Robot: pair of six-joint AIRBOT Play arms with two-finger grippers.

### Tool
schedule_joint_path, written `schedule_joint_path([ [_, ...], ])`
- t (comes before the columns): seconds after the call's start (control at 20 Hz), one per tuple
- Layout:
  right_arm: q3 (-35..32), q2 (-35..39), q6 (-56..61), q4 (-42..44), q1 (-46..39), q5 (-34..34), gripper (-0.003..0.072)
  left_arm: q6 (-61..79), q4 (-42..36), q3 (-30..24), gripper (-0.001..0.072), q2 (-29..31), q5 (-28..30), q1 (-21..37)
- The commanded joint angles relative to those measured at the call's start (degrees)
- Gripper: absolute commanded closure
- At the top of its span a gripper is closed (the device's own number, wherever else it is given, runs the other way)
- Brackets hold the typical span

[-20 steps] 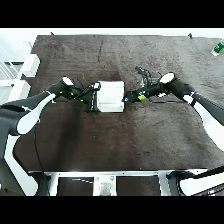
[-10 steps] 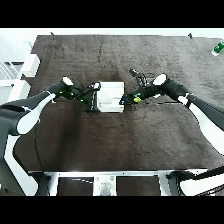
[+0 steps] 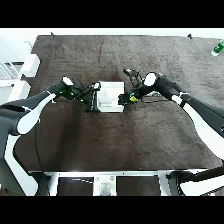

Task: Fold the box and place the chain.

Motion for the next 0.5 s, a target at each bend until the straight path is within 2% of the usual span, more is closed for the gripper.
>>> schedule_joint_path([
  [0.0,1.1,-1.4,5.9,-1.8,1.6,-0.5,0.0241,-0.1,0.0,0.0,0.024,0.0,-0.1,0.1],
  [0.15,2.4,-2.5,7.0,-1.9,2.3,-0.4,0.0241,0.0,0.0,0.0,0.024,0.0,-0.1,0.1],
  [0.3,4.3,-3.8,12.3,-6.8,2.6,2.3,0.024,-0.1,0.0,0.0,0.024,0.0,-0.1,0.0],
  [0.45,6.3,-4.0,14.0,-8.0,2.7,3.9,0.024,-0.1,0.0,0.0,0.024,0.0,-0.1,0.1],
])
